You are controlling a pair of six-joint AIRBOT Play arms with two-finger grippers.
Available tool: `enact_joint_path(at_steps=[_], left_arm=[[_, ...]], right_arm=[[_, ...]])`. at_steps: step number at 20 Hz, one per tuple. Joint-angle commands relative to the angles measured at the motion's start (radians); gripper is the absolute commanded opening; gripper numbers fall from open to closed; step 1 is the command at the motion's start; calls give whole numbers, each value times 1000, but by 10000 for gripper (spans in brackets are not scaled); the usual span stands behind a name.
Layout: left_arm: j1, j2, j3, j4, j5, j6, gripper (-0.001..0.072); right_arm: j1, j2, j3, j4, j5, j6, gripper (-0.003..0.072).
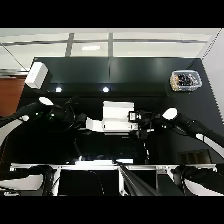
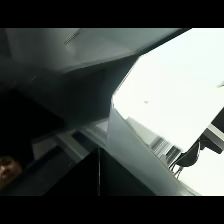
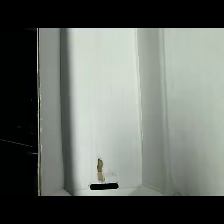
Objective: Fold the box and place the chain.
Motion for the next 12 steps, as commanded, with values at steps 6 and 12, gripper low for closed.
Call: enact_joint_path(at_steps=[6,12], left_arm=[[-24,-11,97,-24,-86,59,590],[-71,-11,141,-27,-97,51,629]], right_arm=[[0,0,1,0,0,0,201],[0,0,1,0,0,0,201]])
